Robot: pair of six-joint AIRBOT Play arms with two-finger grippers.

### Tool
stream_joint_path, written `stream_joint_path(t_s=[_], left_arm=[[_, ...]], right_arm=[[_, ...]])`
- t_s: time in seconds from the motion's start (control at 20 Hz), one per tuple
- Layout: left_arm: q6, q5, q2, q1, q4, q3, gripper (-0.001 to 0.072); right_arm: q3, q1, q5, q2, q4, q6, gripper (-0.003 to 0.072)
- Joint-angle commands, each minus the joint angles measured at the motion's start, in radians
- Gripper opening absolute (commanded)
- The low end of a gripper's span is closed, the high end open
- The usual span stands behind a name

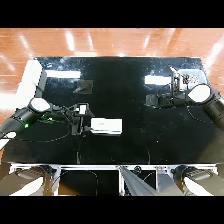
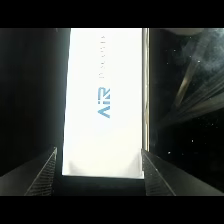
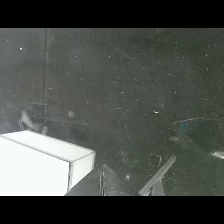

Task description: Fold the box and place the chain.

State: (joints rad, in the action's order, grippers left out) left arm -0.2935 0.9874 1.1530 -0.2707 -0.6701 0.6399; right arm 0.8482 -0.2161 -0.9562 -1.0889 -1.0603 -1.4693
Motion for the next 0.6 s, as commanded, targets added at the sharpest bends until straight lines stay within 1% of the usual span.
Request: stream_joint_path(t_s=[0.0, 0.3, 0.55], left_arm=[[-0.010, -0.013, 0.001, -0.019, 0.002, -0.004, 0.0613], [-0.010, -0.018, 0.004, -0.019, 0.001, -0.004, 0.0613], [-0.010, -0.021, 0.031, -0.019, 0.001, -0.004, 0.0613]], right_arm=[[0.000, 0.001, 0.000, 0.000, 0.000, 0.000, 0.0031], [0.000, 0.001, 0.000, 0.000, 0.000, 0.000, 0.0030], [0.000, 0.001, 0.000, 0.000, 0.000, 0.000, 0.0030]])
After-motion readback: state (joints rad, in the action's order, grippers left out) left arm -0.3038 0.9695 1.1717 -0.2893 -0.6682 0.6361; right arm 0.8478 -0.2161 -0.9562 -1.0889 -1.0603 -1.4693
